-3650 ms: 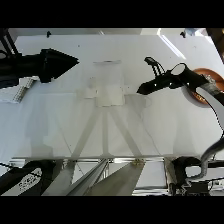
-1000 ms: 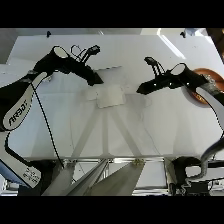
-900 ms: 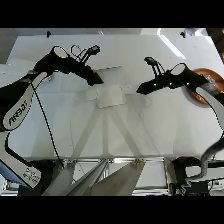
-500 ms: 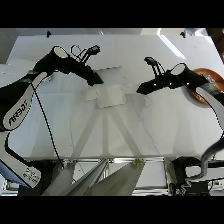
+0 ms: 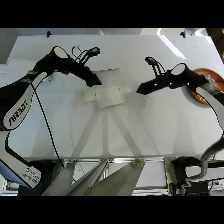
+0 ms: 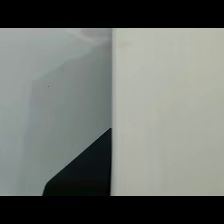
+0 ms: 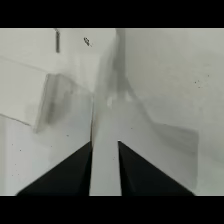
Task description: Fold the box and place the chain.
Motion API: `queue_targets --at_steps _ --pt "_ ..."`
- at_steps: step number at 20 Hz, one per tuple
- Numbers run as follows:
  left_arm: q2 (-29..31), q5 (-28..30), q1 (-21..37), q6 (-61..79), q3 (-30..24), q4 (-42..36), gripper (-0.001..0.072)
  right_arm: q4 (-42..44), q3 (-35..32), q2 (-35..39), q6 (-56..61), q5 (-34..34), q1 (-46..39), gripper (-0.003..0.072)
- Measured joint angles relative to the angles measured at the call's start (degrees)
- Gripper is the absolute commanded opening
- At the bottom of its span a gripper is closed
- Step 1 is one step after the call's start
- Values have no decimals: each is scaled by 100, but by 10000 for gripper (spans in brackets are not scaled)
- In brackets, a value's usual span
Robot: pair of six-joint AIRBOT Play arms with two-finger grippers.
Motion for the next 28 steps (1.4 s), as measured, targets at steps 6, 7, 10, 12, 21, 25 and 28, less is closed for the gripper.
queue_targets --at_steps 6,7,10,12,21,25,28 --pt "74 -129 0 63 0 -7 4 -37 33 457 17 133 -109 520" --pt "116 -203 -2 140 0 -2 4 -105 42 612 39 103 -195 516" --pt "289 -470 0 361 0 81 3 -636 57 1080 352 20 -564 513" --pt "420 -629 0 466 0 144 2 -1128 57 1338 660 2 -872 514" --pt "914 -1182 -160 651 0 129 1 -1749 57 1663 1130 -46 -1731 514" --pt "1078 -1305 -352 973 0 -205 2 -1775 57 1676 1163 -55 -1790 514" --pt "1029 -1335 -422 1224 -13 -592 2 -1788 57 1679 1178 -57 -1803 514"
